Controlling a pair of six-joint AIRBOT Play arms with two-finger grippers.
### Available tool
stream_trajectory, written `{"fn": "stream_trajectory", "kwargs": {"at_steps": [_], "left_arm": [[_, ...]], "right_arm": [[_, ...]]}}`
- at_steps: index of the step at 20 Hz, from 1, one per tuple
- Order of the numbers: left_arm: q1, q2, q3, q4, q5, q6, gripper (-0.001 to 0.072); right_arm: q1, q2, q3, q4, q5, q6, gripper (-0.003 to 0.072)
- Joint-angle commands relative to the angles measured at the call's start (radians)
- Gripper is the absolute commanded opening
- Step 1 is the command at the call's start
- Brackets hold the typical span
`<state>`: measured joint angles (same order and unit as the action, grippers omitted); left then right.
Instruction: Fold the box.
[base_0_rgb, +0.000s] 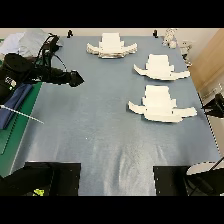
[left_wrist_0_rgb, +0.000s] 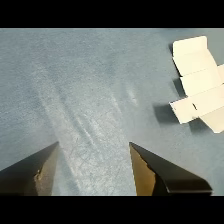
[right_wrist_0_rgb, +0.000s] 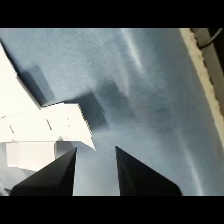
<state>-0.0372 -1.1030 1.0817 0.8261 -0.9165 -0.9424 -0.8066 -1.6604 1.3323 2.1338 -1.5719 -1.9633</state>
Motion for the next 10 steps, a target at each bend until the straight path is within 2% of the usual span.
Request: {"fn": "stream_trajectory", "kwargs": {"at_steps": [1, 7, 8, 9, 10], "left_arm": [[0.0, 0.0, 0.001, -0.004, 0.0, 0.0, 0.0652], [-0.001, 0.0, 0.001, -0.05, -0.001, 0.0, 0.0652], [-0.001, 0.0, 0.001, -0.059, 0.0, 0.0, 0.0652], [-0.001, 0.0, 0.001, -0.073, 0.0, 0.0, 0.0653], [-0.001, 0.0, 0.001, -0.081, 0.0, 0.0, 0.0653]], "right_arm": [[-0.001, -0.086, 0.047, 0.121, -0.082, -0.1, 0.0387], [0.044, -0.128, 0.046, 0.103, -0.092, -0.106, 0.0383], [0.057, -0.132, 0.046, 0.095, -0.089, -0.107, 0.0372], [0.069, -0.134, 0.046, 0.097, -0.087, -0.107, 0.033], [0.082, -0.134, 0.046, 0.094, -0.087, -0.113, 0.033]]}}
